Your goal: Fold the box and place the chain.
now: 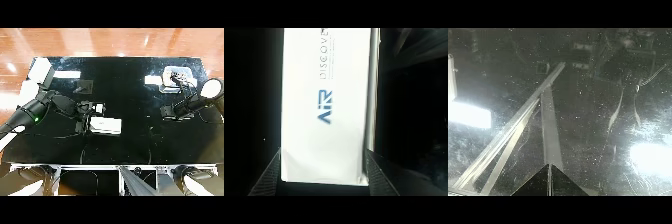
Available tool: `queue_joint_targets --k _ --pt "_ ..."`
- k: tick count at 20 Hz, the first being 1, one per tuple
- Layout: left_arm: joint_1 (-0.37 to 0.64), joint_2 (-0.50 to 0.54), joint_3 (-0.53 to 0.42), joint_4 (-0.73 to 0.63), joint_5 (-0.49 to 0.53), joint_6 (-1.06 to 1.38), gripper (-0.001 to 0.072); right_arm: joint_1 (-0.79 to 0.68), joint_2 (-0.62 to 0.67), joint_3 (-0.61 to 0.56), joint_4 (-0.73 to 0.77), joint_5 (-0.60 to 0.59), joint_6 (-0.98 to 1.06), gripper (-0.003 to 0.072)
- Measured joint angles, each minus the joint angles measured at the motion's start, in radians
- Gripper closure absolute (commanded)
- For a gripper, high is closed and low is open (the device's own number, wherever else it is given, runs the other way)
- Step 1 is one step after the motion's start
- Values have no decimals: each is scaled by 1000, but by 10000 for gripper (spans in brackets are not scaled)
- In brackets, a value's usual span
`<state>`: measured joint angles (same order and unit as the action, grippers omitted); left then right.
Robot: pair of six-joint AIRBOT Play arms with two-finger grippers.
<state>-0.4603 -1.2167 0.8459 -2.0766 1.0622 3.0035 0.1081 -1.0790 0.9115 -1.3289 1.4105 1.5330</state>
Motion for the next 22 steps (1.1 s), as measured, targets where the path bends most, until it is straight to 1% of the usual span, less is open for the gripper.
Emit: queue_joint_targets --k 22 --pt "0 -2 -4 -31 1 -26 87 0 0 0 0 -2 0 656"
